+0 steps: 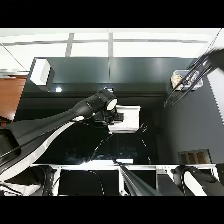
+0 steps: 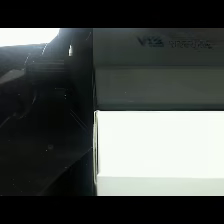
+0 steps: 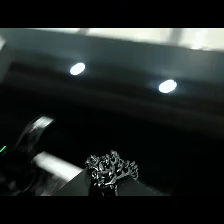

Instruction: Fold the box and place the chain.

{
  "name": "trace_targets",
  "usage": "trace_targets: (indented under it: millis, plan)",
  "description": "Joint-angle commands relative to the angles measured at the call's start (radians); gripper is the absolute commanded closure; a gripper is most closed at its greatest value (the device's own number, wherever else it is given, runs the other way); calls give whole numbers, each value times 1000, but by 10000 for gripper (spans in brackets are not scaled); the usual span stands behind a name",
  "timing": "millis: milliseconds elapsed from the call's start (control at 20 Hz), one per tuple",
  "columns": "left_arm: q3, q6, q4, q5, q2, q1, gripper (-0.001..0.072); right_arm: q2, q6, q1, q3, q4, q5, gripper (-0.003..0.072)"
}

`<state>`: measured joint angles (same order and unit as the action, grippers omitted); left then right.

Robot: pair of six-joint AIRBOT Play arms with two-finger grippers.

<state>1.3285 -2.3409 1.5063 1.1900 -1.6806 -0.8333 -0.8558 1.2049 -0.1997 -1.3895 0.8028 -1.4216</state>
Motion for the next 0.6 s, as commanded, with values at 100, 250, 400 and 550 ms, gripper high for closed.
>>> trace_targets:
  millis: [100, 250, 400, 550]
  plan:
    - [1, 0, 0, 0, 0, 0, 682, 26, -85, 74, 211, -168, -107, 675]
    - [1, 0, 0, 0, 0, 0, 682, 24, -95, 135, 238, -193, -96, 675]
    - [1, 0, 0, -3, 0, 0, 682, 19, -104, 169, 238, -285, -51, 676]
    - [0, 0, 0, -3, 0, 0, 682, 19, -116, 195, 238, -371, 14, 675]
